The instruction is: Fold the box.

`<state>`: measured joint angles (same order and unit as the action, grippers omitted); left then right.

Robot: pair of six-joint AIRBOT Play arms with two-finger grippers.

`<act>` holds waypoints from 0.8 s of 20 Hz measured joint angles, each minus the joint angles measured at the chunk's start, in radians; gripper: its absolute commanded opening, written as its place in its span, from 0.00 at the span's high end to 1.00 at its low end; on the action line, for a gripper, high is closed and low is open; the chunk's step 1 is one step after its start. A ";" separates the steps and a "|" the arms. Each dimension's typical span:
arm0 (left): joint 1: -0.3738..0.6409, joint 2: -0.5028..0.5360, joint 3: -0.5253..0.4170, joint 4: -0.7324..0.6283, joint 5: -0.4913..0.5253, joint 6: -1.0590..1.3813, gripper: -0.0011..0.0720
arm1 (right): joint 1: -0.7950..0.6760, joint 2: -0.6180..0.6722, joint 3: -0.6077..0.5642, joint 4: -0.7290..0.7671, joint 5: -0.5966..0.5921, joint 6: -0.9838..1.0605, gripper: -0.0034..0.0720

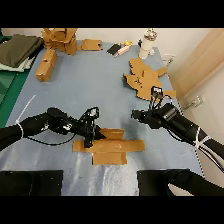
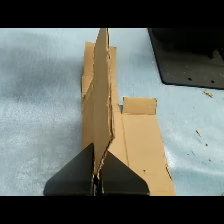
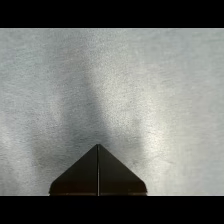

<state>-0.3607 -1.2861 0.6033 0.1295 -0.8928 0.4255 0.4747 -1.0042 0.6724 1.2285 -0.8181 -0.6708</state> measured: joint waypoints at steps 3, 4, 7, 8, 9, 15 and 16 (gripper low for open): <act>0.000 0.010 -0.001 0.013 0.001 -0.017 0.97 | 0.000 0.000 0.000 0.000 -0.006 -0.003 0.95; 0.000 0.011 -0.001 0.015 0.002 -0.020 0.97 | 0.000 0.000 0.000 -0.001 -0.006 -0.003 0.95; 0.000 0.013 -0.002 0.018 0.003 -0.027 0.97 | 0.000 0.000 0.000 -0.001 -0.009 -0.003 0.95; 0.000 0.013 -0.003 0.018 0.003 -0.027 0.97 | 0.000 -0.002 0.000 -0.001 -0.010 -0.003 0.95; 0.000 0.013 -0.003 0.020 0.003 -0.029 0.97 | 0.000 -0.003 0.000 -0.001 -0.010 -0.003 0.95; 0.000 0.014 -0.003 0.020 0.032 -0.034 0.97 | 0.000 -0.008 0.000 0.054 -0.032 -0.074 0.95; 0.000 0.014 -0.003 0.020 0.033 -0.037 0.97 | 0.000 -0.008 0.000 0.073 -0.053 -0.100 0.95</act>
